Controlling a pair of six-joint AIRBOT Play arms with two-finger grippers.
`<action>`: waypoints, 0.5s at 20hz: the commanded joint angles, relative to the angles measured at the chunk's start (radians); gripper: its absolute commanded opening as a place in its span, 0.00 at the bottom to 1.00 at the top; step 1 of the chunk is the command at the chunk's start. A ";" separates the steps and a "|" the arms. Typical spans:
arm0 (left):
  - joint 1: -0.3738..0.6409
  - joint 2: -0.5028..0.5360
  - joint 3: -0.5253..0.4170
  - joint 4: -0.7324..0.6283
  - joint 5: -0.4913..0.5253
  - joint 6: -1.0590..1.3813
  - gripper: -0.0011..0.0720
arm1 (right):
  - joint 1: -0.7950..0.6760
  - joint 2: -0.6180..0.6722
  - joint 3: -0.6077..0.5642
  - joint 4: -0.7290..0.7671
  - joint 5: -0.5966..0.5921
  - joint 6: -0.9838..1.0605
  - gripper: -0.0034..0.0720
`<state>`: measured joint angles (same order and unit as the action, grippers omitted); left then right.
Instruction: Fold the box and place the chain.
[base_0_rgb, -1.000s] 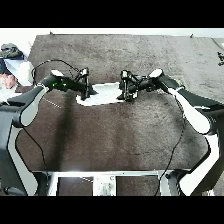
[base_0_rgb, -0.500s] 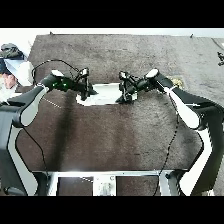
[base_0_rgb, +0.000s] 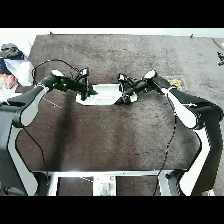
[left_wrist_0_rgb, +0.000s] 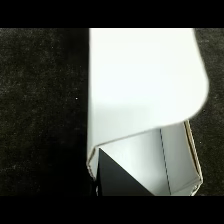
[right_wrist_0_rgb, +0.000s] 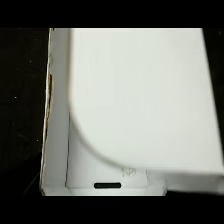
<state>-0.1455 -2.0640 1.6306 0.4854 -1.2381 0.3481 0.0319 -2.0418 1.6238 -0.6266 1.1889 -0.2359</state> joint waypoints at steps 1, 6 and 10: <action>0.000 0.000 0.000 0.000 0.000 0.000 0.03 | 0.012 -0.001 0.001 0.001 -0.017 -0.014 0.82; 0.000 0.000 0.000 0.000 0.000 0.000 0.03 | -0.007 -0.001 0.001 0.002 -0.016 -0.013 0.82; 0.000 0.000 0.000 0.000 0.000 0.000 0.03 | -0.006 -0.002 0.001 0.002 -0.019 -0.014 0.82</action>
<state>-0.1455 -2.0640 1.6306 0.4850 -1.2381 0.3481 0.0265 -2.0426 1.6238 -0.6235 1.1725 -0.2489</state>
